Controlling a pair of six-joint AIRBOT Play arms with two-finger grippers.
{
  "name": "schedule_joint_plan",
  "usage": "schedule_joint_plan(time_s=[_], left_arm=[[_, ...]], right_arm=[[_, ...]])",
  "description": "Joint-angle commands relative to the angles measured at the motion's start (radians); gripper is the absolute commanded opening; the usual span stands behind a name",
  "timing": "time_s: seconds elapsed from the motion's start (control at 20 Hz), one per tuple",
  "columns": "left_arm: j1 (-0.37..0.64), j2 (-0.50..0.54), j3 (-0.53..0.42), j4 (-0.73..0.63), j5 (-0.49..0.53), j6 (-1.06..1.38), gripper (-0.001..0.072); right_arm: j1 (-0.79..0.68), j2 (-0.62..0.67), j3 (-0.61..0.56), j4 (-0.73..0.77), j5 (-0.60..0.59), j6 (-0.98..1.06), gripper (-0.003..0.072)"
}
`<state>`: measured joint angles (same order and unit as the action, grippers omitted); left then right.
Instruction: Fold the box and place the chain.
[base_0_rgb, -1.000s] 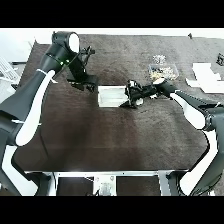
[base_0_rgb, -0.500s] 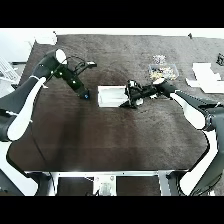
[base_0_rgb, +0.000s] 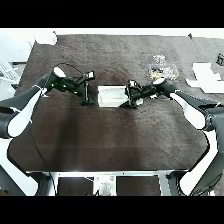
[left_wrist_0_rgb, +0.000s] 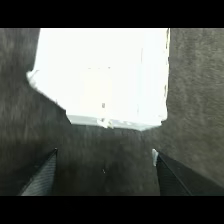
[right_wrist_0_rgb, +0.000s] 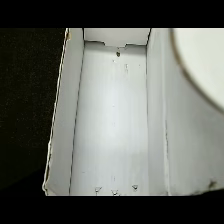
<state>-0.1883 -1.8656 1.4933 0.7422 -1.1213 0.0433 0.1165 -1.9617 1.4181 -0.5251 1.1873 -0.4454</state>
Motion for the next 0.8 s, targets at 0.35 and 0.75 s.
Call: schedule_joint_plan(time_s=[0.35, 0.75], left_arm=[[0.009, -0.039, -0.015, -0.138, 0.025, 0.224, 0.072], [0.009, -0.04, -0.015, -0.144, -0.016, 0.246, 0.072]], right_arm=[[0.0, 0.0, 0.0, 0.0, 0.0, 0.0, 0.0581], [0.0, 0.0, 0.0, 0.0, 0.0, 0.0, 0.0581]])
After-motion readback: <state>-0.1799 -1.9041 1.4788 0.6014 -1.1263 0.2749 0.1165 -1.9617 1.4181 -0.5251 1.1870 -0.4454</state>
